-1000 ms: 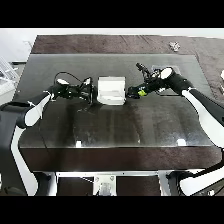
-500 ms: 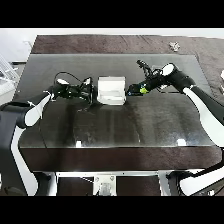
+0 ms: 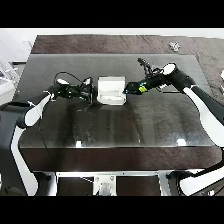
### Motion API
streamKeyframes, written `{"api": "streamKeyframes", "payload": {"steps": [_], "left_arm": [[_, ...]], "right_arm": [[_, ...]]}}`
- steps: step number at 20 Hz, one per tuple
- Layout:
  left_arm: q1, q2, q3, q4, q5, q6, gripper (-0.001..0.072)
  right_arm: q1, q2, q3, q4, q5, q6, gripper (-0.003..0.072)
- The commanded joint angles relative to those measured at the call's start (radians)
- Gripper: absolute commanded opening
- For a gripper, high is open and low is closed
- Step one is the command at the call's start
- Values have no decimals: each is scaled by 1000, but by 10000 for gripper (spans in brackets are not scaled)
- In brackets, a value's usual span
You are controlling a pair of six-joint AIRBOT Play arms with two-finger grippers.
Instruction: Fold the box and place the chain.
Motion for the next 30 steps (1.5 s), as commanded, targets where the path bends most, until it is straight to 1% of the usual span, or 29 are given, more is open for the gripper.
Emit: {"api": "streamKeyframes", "payload": {"steps": [1,8,16,20,25,30], "left_arm": [[1,-1,0,0,0,0,542],[1,-1,0,0,0,0,543],[1,-1,0,0,0,0,542],[1,-1,0,0,0,0,542],[1,-1,0,0,-2,0,542],[1,-1,0,0,-2,-1,542]], "right_arm": [[13,-1,1,5,-2,-1,493],[41,-21,1,-25,-1,-1,493],[63,-23,2,-27,-2,0,499],[97,-29,25,-175,-2,75,499],[129,-42,71,-197,-5,90,499],[141,-60,107,-266,-5,142,499]]}}
